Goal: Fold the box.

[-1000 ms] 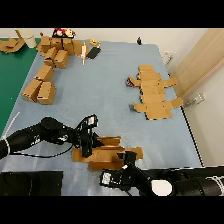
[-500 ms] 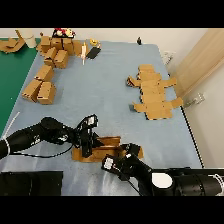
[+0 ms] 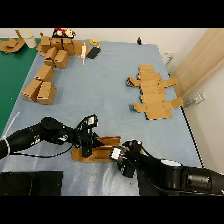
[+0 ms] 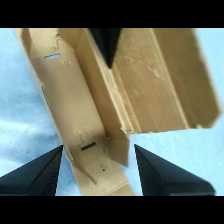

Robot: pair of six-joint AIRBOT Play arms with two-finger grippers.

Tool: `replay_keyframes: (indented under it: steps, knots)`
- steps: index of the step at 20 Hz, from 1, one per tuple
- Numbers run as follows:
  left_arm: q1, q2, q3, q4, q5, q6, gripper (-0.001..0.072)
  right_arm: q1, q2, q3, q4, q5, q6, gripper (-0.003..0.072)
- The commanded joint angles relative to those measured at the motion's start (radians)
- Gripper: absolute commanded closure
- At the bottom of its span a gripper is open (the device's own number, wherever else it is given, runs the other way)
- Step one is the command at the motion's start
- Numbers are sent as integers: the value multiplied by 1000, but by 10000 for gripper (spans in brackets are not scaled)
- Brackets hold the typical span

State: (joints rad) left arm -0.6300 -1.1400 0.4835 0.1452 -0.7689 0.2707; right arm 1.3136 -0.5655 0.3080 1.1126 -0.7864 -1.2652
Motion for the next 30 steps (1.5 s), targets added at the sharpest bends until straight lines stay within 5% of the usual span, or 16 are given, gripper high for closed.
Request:
replay_keyframes:
  steps: [1,15,30]
  knots:
    - [0,-1,0,0,0,0,696,-136,34,-12,149,61,-246,-28]
    - [0,-1,0,0,0,0,696,-569,-134,-12,1008,127,-1299,-28]
    - [0,-1,0,0,0,0,696,-584,-145,-9,991,70,-1275,-26]
